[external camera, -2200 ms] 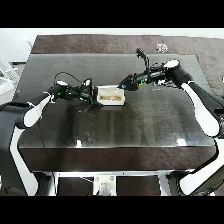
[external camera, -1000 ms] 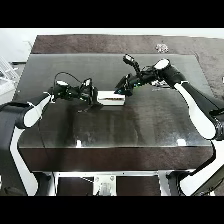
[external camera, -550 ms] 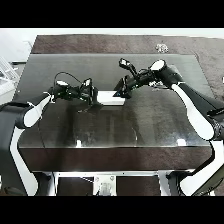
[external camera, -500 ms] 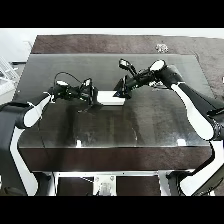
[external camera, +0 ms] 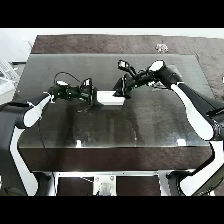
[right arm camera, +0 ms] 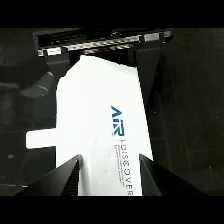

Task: Fold the box and place the chain.

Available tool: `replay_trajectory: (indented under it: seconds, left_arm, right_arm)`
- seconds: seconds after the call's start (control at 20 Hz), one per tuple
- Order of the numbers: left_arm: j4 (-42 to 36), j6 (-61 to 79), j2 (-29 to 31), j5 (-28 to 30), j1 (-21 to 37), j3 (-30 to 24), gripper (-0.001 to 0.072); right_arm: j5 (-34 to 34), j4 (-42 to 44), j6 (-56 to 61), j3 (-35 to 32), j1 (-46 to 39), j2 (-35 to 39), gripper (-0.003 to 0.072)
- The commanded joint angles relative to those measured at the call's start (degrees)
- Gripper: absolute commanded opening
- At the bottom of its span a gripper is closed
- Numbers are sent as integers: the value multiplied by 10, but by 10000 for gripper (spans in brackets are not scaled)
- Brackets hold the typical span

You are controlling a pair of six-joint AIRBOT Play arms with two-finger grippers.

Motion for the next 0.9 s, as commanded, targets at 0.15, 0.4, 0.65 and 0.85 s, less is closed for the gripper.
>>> replay_trajectory:
  seconds: [0.15, 0.4, 0.65, 0.85]
  left_arm:
    - [0, 0, 0, -1, 0, 0, 464]
    - [0, 0, 0, -1, 0, 0, 464]
    - [0, 0, 0, -1, 0, 0, 464]
    - [0, 0, 0, -1, 0, 0, 464]
  right_arm:
    - [56, 1, -4, 0, 0, 10, 444]
    - [49, 1, 2, -7, 0, 10, 436]
    - [-3, 0, -2, -8, 1, -2, 436]
    - [-26, 2, -31, -10, 0, -3, 424]
